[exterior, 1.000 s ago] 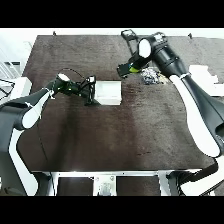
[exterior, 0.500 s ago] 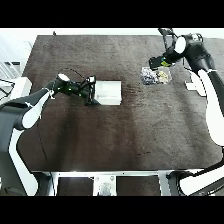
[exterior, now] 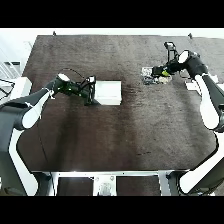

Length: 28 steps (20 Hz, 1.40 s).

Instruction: Fold the box and place the chain.

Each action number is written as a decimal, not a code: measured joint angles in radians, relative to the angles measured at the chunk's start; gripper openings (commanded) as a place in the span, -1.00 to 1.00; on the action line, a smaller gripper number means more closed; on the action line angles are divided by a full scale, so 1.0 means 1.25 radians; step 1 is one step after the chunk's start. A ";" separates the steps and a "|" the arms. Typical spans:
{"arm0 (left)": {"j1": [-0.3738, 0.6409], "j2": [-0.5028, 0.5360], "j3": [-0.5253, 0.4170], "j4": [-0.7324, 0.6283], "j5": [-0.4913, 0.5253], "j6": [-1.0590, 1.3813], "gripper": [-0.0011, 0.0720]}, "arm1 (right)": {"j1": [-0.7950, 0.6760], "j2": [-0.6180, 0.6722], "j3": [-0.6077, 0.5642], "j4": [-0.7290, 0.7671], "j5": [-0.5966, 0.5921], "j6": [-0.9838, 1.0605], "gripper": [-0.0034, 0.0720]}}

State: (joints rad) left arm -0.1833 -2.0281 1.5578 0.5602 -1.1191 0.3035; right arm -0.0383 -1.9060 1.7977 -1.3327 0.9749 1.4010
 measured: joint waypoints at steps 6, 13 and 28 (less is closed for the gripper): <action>0.000 0.000 0.000 0.000 0.000 0.000 0.30 | 0.006 -0.035 0.008 0.049 -0.016 -0.031 0.20; 0.000 0.000 0.000 0.000 0.000 0.000 0.30 | 0.019 -0.052 0.009 0.061 -0.022 -0.041 -0.86; 0.000 0.000 0.000 0.000 0.000 0.000 0.30 | 0.037 0.146 0.056 0.052 0.031 -0.051 -0.87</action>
State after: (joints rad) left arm -0.1837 -2.0281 1.5578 0.5598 -1.1191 0.3035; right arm 0.0078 -1.7237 1.8679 -1.2675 1.0134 1.3376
